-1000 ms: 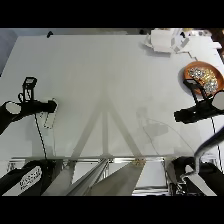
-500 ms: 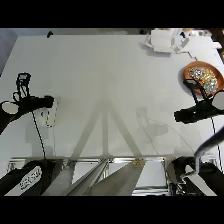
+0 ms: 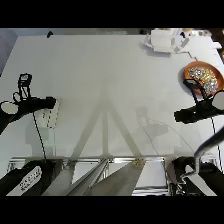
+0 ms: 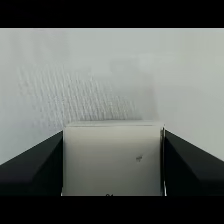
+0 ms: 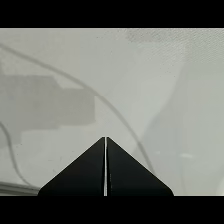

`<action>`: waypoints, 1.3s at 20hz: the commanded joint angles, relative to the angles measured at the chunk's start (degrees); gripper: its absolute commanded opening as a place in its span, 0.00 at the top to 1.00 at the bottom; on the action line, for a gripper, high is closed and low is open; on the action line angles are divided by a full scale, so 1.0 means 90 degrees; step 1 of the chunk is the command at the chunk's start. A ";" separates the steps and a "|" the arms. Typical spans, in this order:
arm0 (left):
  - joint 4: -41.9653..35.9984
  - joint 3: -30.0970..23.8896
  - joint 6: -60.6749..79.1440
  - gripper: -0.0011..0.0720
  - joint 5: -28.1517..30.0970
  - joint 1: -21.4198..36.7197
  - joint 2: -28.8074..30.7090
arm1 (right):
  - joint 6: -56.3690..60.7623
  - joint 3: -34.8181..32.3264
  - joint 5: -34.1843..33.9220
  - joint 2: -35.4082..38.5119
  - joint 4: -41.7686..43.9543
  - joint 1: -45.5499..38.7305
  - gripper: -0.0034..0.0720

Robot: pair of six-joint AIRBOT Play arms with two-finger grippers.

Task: Fold the box and place the chain.

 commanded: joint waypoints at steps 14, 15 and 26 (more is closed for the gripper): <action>0.0661 0.0005 -0.0197 0.03 -0.1520 0.0036 0.1540 | 0.0000 -0.0002 0.0000 0.0005 0.0002 -0.0005 0.93; 0.0831 0.0005 -0.0435 0.03 -0.1688 0.0036 0.1751 | 0.0000 -0.0002 0.0000 0.0005 0.0002 -0.0005 0.93; 0.1700 0.0005 -0.1841 0.04 -0.4337 0.0034 0.3249 | 0.0000 -0.0002 -0.0002 0.0005 0.0000 -0.0005 0.93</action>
